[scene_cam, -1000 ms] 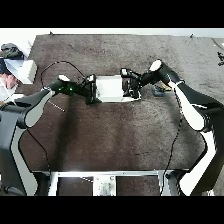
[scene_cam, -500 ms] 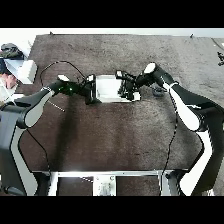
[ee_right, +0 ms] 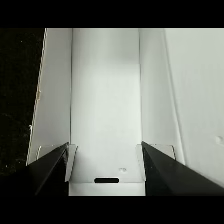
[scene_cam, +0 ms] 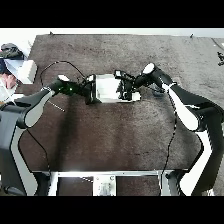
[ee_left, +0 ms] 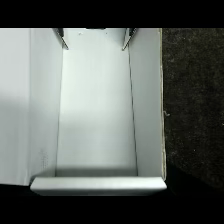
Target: Fold the box and place the chain.
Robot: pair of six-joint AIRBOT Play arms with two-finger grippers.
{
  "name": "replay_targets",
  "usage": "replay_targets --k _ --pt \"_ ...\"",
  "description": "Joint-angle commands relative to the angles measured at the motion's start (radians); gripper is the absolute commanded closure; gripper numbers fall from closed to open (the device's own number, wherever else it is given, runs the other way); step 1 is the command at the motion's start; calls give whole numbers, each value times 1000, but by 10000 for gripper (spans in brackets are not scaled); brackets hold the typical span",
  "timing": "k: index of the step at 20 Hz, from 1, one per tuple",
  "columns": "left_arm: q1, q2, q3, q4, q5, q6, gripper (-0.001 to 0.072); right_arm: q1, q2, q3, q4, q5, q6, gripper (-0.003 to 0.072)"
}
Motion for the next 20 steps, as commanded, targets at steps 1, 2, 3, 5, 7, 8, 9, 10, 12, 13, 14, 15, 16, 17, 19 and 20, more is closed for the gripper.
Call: replay_targets --k 1,2,3,5,7,8,9,10,12,13,14,15,16,17,19,20 --pt "0 -1 0 0 1 1 357 0 0 0 -11 -2 0 136" --pt "0 -1 0 0 1 1 357 -1 0 0 -11 -2 3 138" --pt "0 -1 0 0 1 1 357 -2 1 0 -11 -2 3 197" --pt "0 -1 0 0 1 1 357 -2 7 1 -35 3 5 341" --pt "0 -1 0 0 1 1 357 -2 21 1 -105 2 56 492" --pt "0 -1 0 0 1 1 357 -4 31 1 -157 14 101 610" --pt "0 -1 0 0 1 1 357 -8 40 1 -196 29 138 638" --pt "0 -1 0 0 1 1 357 -12 49 1 -225 41 179 638" --pt "0 -1 0 0 1 1 357 -30 69 1 -244 68 229 638" --pt "0 -1 0 0 1 1 357 -39 82 1 -243 78 260 638" --pt "0 -1 0 0 1 1 357 -48 96 1 -243 85 301 638" --pt "0 -1 0 0 1 1 357 -58 113 1 -243 82 356 638" --pt "0 -1 0 0 1 1 357 -70 130 1 -242 81 433 638" --pt "0 -1 0 0 1 1 357 -83 144 1 -243 81 511 638" --pt "0 -1 0 0 1 1 357 -123 156 0 -235 85 732 639" --pt "0 -1 0 0 1 1 357 -148 156 0 -235 95 844 640"
